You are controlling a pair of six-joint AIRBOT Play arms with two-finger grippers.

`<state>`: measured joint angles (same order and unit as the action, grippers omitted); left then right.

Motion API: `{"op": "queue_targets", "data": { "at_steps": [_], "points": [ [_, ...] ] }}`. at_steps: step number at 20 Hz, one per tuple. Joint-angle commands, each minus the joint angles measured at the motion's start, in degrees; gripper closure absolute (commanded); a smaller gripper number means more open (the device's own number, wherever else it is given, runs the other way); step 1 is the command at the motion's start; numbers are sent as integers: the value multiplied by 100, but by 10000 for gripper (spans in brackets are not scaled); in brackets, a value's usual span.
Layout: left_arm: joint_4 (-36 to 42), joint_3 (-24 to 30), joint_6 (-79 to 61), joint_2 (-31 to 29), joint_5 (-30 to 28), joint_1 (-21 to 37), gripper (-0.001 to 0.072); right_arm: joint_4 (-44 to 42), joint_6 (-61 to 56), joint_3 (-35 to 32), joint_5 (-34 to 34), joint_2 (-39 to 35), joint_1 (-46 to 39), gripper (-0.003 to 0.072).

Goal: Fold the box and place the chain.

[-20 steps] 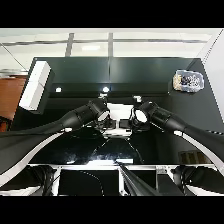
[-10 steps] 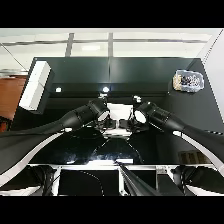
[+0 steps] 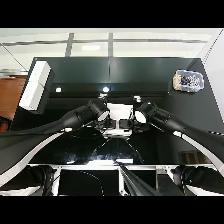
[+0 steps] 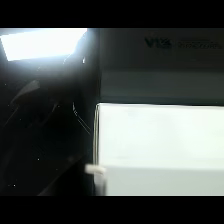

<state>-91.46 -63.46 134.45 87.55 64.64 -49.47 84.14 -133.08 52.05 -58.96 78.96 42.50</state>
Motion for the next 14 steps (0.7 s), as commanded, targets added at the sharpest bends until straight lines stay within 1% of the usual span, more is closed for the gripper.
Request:
{"op": "queue_targets", "data": {
  "at_steps": [1,6,10,12,13,14],
  "points": [
    [0,0,-9,4,7,0,679,39,136,15,22,-184,-2,312],
    [0,0,-9,4,-2,0,679,164,584,90,-326,-778,-136,312],
    [0,0,-9,4,-11,0,679,367,1180,90,-861,-1722,-748,312],
    [0,0,-9,4,-9,0,679,730,1456,90,-970,-2227,-1207,312],
    [0,0,-9,4,-9,0,679,1069,1694,90,-931,-2461,-1462,313],
    [0,0,-9,4,-7,0,679,1587,1814,87,-881,-2625,-1670,313]
  ]
}}
